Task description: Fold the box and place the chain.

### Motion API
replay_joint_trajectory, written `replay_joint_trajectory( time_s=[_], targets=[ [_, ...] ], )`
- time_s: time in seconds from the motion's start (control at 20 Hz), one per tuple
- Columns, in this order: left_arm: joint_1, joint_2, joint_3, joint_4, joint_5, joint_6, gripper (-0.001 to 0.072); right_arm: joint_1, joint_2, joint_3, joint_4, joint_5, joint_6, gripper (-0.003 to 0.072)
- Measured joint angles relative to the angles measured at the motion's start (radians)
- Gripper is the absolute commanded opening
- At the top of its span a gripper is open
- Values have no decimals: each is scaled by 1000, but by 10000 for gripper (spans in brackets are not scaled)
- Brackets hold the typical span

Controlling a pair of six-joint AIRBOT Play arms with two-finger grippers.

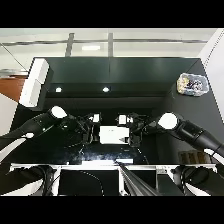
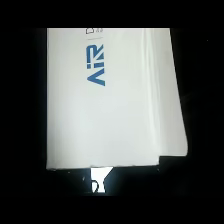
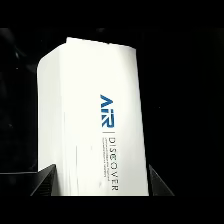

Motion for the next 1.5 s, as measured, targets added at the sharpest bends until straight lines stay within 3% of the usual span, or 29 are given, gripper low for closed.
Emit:
replay_joint_trajectory(
  time_s=[0.7, 1.2, 1.5],
  targets=[
    [0, 0, 0, 0, 0, 0, 531, 0, 21, 7, -40, 109, 78, 703],
    [0, 0, 0, 0, 0, 0, 531, 8, 73, 7, -150, 101, 192, 702],
    [0, 0, 0, 0, 0, 0, 531, 43, 77, 7, -209, 3, 259, 692]
  ],
)
